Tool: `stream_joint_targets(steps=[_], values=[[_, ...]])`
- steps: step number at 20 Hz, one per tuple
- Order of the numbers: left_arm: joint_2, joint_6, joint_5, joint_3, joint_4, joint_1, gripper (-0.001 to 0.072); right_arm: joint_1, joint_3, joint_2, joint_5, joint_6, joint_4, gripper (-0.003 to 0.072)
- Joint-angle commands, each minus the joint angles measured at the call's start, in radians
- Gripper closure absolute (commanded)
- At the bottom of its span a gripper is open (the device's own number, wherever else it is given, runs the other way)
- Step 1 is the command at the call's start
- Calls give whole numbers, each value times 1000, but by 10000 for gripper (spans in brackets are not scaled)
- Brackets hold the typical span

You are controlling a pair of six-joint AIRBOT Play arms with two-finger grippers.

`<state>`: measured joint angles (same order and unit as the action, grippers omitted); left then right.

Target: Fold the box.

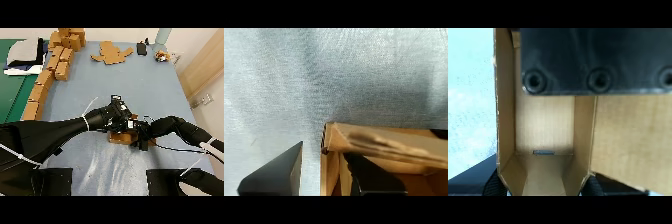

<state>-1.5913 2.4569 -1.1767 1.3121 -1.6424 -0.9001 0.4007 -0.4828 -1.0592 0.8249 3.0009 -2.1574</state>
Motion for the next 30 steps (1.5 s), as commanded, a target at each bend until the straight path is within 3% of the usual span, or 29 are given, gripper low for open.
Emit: stream_joint_targets(steps=[1, 4, 5, 6, 15, 17, 20, 21, 22, 24, 25, 26, 27, 30], values=[[2, -17, -2, 1, 13, 2, 351, 0, 0, 1, 0, 0, 0, 210], [2, -69, -2, 0, 93, 2, 326, 0, 0, 1, 0, 0, 0, 210], [2, -74, -3, 0, 109, 2, 231, 0, 0, 1, 0, 0, 0, 210], [2, -74, -3, 0, 109, 2, 214, 0, 0, 1, 0, 0, 0, 210], [-22, -78, 19, -41, 90, -17, 216, 0, 0, 1, 0, 0, 0, 210], [-21, -89, 30, -41, 90, -17, 256, 0, 0, 1, -1, 0, 0, 210], [-21, -113, 42, -44, 89, -27, 257, 0, 0, 1, 0, 0, 0, 210], [-21, -112, 53, -44, 84, -29, 283, 0, 0, 1, -1, 0, 0, 210], [-21, -112, 61, -44, 81, -31, 358, 0, 0, 1, 0, 0, 0, 210], [-21, -112, 62, -44, 64, -31, 363, 0, 0, 1, 0, 0, 0, 210], [-21, -111, 62, -44, 56, -31, 424, 0, 0, 1, 0, 0, 0, 210], [-21, -111, 62, -44, 51, -31, 657, 0, 0, 1, 0, 0, 0, 210], [-21, -111, 63, -44, 51, -31, 692, 0, 0, 1, 0, 0, 0, 210], [-21, -108, 68, -44, 49, -31, 692, 0, 0, 1, 0, 0, 0, 210]])
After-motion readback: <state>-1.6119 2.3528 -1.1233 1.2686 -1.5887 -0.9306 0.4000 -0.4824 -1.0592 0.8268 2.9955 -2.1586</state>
